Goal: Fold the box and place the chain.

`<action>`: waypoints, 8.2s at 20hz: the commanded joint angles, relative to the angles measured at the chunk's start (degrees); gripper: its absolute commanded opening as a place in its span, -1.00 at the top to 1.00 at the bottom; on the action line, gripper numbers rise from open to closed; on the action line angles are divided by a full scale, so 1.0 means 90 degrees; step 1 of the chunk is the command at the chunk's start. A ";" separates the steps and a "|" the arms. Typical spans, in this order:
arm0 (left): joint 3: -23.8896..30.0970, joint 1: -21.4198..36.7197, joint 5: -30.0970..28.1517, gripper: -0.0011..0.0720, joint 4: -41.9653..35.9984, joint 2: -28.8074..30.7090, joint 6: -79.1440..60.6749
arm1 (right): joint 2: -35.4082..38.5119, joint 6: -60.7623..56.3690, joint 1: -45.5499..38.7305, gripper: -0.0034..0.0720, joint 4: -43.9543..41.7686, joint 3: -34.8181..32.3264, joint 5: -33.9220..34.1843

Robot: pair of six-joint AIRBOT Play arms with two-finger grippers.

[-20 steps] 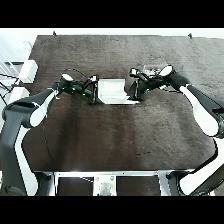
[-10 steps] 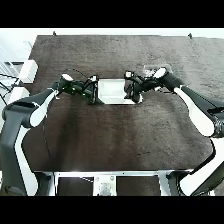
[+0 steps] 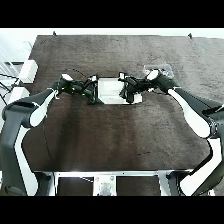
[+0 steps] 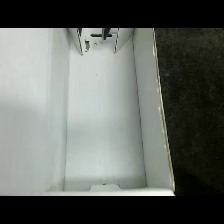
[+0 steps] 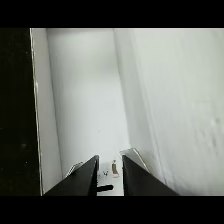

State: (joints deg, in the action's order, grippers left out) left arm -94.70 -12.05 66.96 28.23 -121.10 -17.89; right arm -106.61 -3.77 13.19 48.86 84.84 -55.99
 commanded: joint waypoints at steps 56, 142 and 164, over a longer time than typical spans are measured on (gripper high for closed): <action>0.0000 -0.0005 0.0005 -0.02 0.0002 -0.0005 -0.0012 | 0.0515 -0.6183 -0.1151 0.40 -0.0789 -0.0454 -0.1477; 0.0000 -0.0005 0.0012 -0.02 0.0000 -0.0005 0.0007 | -0.0784 -1.2143 0.1469 0.25 0.4590 0.2482 -0.2528; 0.0000 -0.0005 0.0012 -0.02 0.0000 -0.0005 0.0007 | -0.0675 -1.2587 0.1447 -0.24 0.4597 0.2727 -0.2730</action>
State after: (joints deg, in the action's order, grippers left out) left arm -94.67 -12.10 67.05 28.21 -121.12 -17.82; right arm -113.30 -118.32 26.30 90.15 108.44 -78.94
